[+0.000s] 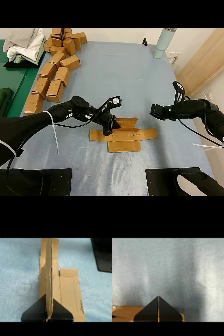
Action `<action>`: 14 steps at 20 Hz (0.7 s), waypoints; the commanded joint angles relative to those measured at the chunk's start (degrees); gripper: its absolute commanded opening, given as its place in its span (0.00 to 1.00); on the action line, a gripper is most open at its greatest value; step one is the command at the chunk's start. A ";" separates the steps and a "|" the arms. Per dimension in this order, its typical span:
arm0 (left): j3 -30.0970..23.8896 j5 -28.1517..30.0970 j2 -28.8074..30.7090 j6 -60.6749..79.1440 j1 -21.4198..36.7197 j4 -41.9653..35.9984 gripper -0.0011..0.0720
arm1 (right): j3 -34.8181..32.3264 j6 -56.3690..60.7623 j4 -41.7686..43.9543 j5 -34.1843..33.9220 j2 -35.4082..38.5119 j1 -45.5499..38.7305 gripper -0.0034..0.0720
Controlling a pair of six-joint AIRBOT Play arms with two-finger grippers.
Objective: Fold the box.
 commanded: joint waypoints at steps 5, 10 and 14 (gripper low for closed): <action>0.04 -0.26 0.00 -0.20 0.02 -0.17 0.03 | 0.66 -7.39 -0.90 -22.21 3.78 8.07 0.04; 0.04 -0.26 0.00 -0.17 0.02 -0.17 0.03 | -8.83 1.64 -6.78 -17.46 17.00 30.12 0.04; 0.04 -0.26 0.00 -0.17 0.00 -0.17 0.03 | -17.42 -1.49 -19.93 -5.05 24.96 50.12 0.75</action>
